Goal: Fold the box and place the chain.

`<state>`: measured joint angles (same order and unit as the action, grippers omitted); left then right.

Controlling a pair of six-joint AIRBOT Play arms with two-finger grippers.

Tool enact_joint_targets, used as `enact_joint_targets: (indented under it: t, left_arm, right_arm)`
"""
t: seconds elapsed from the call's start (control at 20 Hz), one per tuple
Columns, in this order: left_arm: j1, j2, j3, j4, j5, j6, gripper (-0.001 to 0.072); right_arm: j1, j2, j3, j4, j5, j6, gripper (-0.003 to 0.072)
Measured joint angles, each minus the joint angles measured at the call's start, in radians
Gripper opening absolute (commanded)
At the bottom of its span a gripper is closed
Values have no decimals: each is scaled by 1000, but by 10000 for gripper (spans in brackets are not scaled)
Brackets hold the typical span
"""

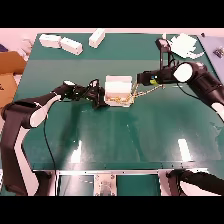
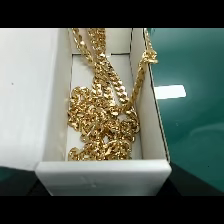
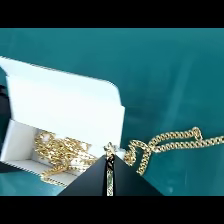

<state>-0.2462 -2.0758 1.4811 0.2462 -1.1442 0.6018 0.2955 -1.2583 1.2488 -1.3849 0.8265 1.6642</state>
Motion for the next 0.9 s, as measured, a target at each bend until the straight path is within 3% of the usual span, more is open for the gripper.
enact_joint_targets:
  t: [0.45, 0.9]
  left_arm:
    - [0, 0, 0, 0, 1, 0, 358]
    - [0, 0, 0, 0, 1, 0, 357]
  right_arm:
    - [90, 40, 143, -4, -42, -37, 10]
    - [128, -8, 57, 41, -55, -43, 10]
